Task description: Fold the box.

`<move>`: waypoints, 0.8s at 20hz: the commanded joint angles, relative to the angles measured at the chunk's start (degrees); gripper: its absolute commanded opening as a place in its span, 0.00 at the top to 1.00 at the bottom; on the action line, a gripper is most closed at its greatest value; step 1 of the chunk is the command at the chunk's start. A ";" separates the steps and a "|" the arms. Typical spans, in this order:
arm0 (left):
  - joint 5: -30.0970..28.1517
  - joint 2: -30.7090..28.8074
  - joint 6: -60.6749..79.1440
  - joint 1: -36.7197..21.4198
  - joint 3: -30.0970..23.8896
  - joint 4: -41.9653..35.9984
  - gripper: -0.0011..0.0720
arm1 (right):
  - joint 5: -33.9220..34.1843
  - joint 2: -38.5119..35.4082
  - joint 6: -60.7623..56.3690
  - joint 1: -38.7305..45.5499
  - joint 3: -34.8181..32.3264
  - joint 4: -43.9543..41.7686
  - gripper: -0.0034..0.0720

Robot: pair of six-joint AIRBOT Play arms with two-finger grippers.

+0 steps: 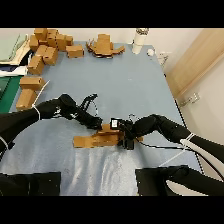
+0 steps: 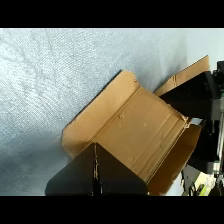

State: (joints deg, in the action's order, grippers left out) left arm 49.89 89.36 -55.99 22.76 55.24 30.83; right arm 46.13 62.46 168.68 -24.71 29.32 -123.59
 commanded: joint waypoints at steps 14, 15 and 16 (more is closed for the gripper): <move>22.08 -9.51 31.08 -22.12 -1.25 -7.28 0.97 | 0.00 0.02 0.00 -0.02 0.00 0.00 0.28; 22.77 -10.60 32.70 -22.53 -2.19 -6.99 0.97 | 0.00 0.02 -0.02 -0.02 0.00 -0.02 0.28; 22.62 -11.89 34.42 -22.34 -3.45 -6.23 0.97 | 0.00 0.02 -0.02 -0.02 0.00 0.00 0.28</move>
